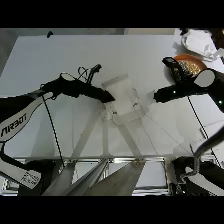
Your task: Fold the box and place the chain.
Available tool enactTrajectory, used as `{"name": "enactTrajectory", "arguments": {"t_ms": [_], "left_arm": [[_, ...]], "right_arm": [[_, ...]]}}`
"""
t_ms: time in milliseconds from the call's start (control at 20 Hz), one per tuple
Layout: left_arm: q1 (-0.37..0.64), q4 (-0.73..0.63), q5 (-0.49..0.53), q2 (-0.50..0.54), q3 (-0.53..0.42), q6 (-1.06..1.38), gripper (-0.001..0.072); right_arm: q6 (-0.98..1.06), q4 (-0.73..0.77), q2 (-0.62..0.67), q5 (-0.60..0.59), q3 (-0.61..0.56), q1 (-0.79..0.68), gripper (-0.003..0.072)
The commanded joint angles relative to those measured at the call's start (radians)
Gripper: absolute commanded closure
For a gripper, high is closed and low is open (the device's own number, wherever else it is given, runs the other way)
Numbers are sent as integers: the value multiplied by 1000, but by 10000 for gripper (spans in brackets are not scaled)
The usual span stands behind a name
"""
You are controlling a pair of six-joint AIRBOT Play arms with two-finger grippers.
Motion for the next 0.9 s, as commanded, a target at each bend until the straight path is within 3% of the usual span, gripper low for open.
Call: {"name": "enactTrajectory", "arguments": {"t_ms": [0,150,300,550,600,650,850], "left_arm": [[-29,-3,-11,-30,14,29,166],[-32,-12,-23,-31,14,58,287],[-52,-5,-32,-31,14,98,329],[-72,-15,7,-30,14,170,586],[-71,-14,13,-29,14,184,607],[-69,-14,27,-27,14,185,696],[-55,-13,87,1,14,187,701]], "right_arm": [[1,1,0,1,0,1,676],[1,1,0,1,0,1,676],[5,1,0,0,0,1,676],[11,2,0,4,0,1,676],[12,2,0,6,0,1,676],[12,2,0,8,0,1,676],[11,7,0,30,0,1,675]]}}
